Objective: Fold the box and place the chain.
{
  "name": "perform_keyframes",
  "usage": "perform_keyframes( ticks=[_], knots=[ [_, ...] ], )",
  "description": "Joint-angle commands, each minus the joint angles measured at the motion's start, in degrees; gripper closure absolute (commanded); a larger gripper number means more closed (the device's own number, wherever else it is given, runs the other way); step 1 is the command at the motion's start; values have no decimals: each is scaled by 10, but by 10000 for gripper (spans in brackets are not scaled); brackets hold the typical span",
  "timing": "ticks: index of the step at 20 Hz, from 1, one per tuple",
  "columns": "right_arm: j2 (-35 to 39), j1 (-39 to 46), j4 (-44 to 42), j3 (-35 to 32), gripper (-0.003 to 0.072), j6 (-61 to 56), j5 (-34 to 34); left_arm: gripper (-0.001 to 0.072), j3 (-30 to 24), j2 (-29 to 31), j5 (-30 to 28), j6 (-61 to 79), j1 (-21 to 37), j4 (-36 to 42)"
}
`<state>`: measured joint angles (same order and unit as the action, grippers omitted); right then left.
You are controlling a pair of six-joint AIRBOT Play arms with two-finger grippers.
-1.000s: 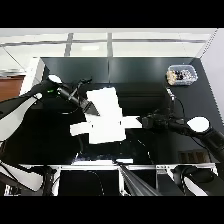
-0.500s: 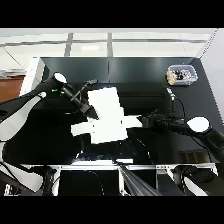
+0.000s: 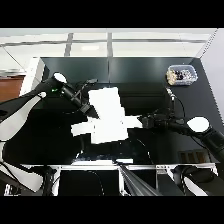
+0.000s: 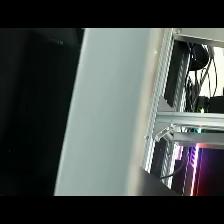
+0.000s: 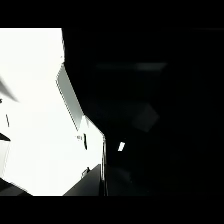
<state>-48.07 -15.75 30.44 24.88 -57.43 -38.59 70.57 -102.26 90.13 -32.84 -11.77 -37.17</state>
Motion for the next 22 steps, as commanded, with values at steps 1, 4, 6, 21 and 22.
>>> perform_keyframes(
  ticks=[1,4,6,21,22],
  knots=[
    [0,-1,1,0,666,0,-2,580,1,0,3,8,8,17],
    [0,-1,1,0,666,0,-4,681,1,0,14,13,14,18],
    [0,-1,1,0,499,0,-6,682,1,0,14,14,14,18],
    [3,120,235,136,3,11,-136,684,-276,267,-361,429,-84,49],
    [3,118,231,136,3,45,-141,684,-276,265,-383,429,-94,54]
  ],
)
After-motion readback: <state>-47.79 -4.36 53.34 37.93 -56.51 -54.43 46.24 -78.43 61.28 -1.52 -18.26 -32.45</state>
